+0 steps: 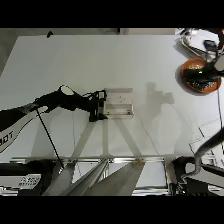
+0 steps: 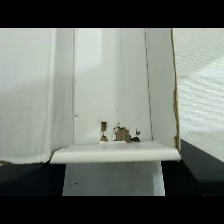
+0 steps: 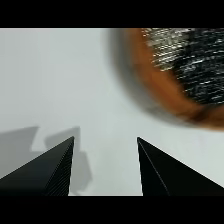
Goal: Fold the box and place the chain.
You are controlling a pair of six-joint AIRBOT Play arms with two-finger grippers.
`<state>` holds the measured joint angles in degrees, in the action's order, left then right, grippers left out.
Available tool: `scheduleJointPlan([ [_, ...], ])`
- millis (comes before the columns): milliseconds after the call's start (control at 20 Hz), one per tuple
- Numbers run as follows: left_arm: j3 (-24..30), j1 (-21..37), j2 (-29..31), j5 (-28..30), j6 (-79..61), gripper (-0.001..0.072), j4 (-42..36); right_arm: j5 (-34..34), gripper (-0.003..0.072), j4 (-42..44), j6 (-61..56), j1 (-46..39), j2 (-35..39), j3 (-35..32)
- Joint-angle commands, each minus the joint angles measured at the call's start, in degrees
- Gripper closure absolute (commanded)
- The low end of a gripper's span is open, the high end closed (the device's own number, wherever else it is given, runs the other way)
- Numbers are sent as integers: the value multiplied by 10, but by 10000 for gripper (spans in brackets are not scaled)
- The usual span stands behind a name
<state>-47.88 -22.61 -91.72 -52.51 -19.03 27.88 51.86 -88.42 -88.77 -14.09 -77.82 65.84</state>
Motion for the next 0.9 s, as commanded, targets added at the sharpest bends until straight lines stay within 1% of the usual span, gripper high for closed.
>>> scheduleJointPlan([
  [0, 0, 0, 0, 0, 0, 528, 0, -79, 257, 101, 85, -122, -85, 42],
  [150, 0, 0, 0, 0, 0, 528, 0, -54, 265, 100, 94, -115, -184, 120],
  [250, 0, 0, 0, 0, 0, 528, 0, -52, 275, 83, 90, -102, -229, 154],
  [400, 0, 0, 0, 0, 0, 528, 0, -40, 284, 57, 66, -94, -262, 174],
  [500, 0, 0, 0, 0, 0, 528, 0, -8, 294, 54, 68, -94, -270, 174],
  [600, 0, 0, 0, 0, 0, 528, 0, 14, 454, 46, 68, -94, -270, 174],
  [650, 0, 0, 0, 0, 0, 528, 0, 21, 626, 47, 68, -94, -268, 174],
  [700, 0, 0, 0, 0, 0, 528, 0, 28, 672, 50, 68, -94, -264, 174],
  [850, 0, 0, 0, 0, 0, 528, 0, 48, 673, 61, 68, -94, -230, 174],
])
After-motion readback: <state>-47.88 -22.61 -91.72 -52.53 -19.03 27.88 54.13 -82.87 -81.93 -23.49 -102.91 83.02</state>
